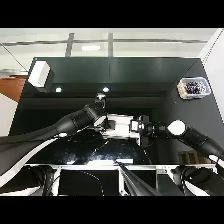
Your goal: Fold the box and place the chain.
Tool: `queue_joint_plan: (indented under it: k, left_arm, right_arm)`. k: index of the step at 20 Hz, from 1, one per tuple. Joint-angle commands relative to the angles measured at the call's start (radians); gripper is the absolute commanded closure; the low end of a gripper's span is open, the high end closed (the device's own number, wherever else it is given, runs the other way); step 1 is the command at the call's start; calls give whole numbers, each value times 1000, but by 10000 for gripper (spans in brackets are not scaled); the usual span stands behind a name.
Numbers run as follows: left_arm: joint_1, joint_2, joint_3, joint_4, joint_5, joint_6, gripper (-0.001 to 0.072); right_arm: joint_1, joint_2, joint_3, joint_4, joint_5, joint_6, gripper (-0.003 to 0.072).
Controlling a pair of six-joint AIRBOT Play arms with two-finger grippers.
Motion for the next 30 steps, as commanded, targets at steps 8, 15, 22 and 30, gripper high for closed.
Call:
queue_joint_plan:
  k: [8, 15, 22, 30]
  left_arm:
    - [0, 0, -1, -10, -3, -1, 675]
    - [0, 0, -1, -10, -2, -1, 675]
    - [0, 0, -1, -10, 0, -1, 674]
    - [0, 0, -1, -10, 1, -1, 675]
  right_arm:
    - [2, 14, 0, -80, -37, 50, 145]
    - [2, 1, 0, 119, -58, 54, 493]
    - [2, -70, 0, 245, -63, 53, 499]
    - [2, -84, 0, 244, -60, 53, 294]
